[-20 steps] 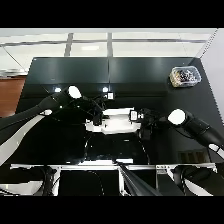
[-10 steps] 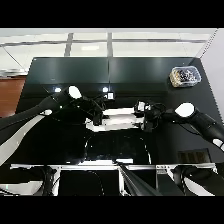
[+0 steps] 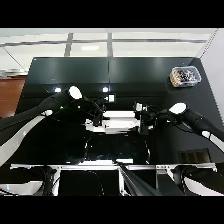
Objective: Fold the box and place the chain.
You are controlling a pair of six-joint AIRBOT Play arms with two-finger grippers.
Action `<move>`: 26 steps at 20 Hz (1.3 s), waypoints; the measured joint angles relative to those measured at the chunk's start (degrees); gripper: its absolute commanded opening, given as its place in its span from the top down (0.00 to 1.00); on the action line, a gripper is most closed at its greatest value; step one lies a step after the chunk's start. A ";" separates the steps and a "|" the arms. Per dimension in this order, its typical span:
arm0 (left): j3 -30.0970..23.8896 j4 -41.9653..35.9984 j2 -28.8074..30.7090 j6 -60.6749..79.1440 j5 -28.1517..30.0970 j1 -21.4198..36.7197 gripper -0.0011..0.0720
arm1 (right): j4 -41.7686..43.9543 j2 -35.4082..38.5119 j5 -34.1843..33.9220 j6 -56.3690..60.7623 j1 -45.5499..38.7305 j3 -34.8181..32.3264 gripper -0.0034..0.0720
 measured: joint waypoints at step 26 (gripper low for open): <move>-0.07 0.96 0.07 -0.48 -0.15 -0.02 0.24 | -6.73 -3.50 -6.01 0.50 4.90 -0.07 0.33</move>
